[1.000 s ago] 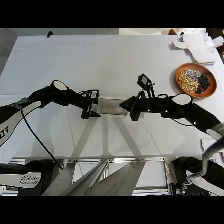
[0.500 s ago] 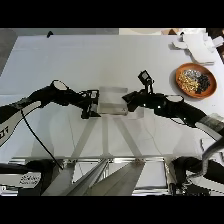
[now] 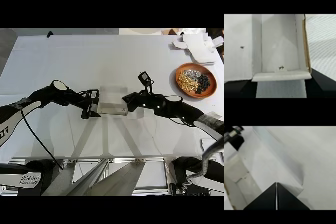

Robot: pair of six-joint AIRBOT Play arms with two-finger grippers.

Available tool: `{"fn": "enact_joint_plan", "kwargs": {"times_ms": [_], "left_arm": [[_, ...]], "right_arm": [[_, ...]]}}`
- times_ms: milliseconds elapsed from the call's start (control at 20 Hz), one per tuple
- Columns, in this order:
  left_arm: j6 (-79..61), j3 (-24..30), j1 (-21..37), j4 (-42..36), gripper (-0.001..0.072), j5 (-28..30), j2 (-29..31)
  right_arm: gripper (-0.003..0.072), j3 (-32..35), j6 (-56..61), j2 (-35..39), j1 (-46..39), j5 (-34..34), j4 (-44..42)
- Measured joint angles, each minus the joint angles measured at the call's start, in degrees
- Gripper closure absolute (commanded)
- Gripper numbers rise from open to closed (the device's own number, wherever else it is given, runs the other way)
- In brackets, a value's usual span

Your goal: Fold the box and place the chain.

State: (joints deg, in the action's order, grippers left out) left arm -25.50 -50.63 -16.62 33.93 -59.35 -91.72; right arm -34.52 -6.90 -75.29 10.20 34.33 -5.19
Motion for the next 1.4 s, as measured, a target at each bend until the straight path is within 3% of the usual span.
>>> {"fn": "enact_joint_plan", "kwargs": {"times_ms": [250, 650, 800, 950, 1000, 1050, 1100, 1400], "left_arm": [[-0.02, 0.00, 0.00, 0.00, 0.0369, 0.00, 0.00], [-0.02, 0.00, 0.00, -0.02, 0.0369, -0.02, 0.00], [-0.02, 0.00, 0.00, -0.02, 0.0369, -0.02, 0.00], [-0.02, 0.00, 0.00, -0.02, 0.0369, -0.02, 0.00], [-0.02, 0.00, 0.00, 0.00, 0.0369, -0.02, 0.00], [-0.02, 0.00, 0.00, -0.02, 0.0369, -0.02, 0.00], [-0.02, 0.00, 0.00, -0.02, 0.0369, -0.02, 0.00], [0.00, 0.00, 0.00, 0.00, 0.0369, -0.02, 0.00]], "right_arm": [[0.0678, 0.02, 7.63, 8.68, -3.82, 5.07, 11.85], [0.0676, 0.02, 13.66, 25.49, -7.19, 19.65, 45.70], [0.0498, 0.07, 11.96, 26.16, -7.32, 20.39, 53.68], [0.0485, 0.13, 6.29, 24.13, -7.37, 18.40, 56.57], [0.0452, 0.15, 4.17, 22.86, -7.37, 17.40, 56.41], [0.0348, 0.15, 1.92, 21.33, -7.37, 16.31, 55.36], [0.0307, 0.15, -0.52, 19.76, -7.37, 15.47, 53.99], [0.0311, 0.17, -18.56, 10.45, -7.21, 13.00, 41.79]]}}
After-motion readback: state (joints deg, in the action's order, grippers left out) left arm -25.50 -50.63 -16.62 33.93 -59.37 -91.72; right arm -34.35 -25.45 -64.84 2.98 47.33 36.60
